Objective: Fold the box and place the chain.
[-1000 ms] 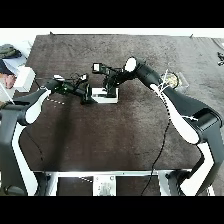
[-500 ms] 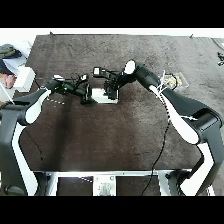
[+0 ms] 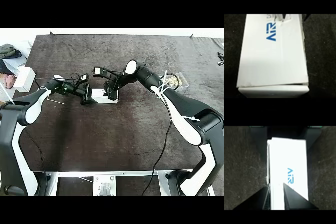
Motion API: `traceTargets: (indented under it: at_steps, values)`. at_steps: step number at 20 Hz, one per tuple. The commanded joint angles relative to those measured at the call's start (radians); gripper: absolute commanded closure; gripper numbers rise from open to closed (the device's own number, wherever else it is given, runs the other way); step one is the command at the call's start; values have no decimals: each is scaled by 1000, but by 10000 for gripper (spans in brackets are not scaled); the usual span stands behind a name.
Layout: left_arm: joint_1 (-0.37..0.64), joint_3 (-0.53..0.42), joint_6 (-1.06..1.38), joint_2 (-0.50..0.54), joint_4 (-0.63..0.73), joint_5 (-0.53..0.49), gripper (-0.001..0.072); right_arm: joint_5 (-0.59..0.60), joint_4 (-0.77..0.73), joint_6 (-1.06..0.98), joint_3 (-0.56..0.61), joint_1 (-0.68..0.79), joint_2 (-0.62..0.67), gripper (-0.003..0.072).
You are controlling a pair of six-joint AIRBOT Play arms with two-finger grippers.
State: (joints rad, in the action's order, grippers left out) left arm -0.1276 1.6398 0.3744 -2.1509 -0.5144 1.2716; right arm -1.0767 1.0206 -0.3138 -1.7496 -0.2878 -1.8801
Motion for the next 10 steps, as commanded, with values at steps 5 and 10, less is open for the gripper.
traceTargets:
  at_steps: [5, 10]
  values:
    - [0, 1, 0, 0, 0, 0, 467, 29, -84, -6, 0, 21, 14, 596]
    - [0, 1, 0, 0, 0, 0, 467, 19, -328, -166, 1, 116, -29, 702]
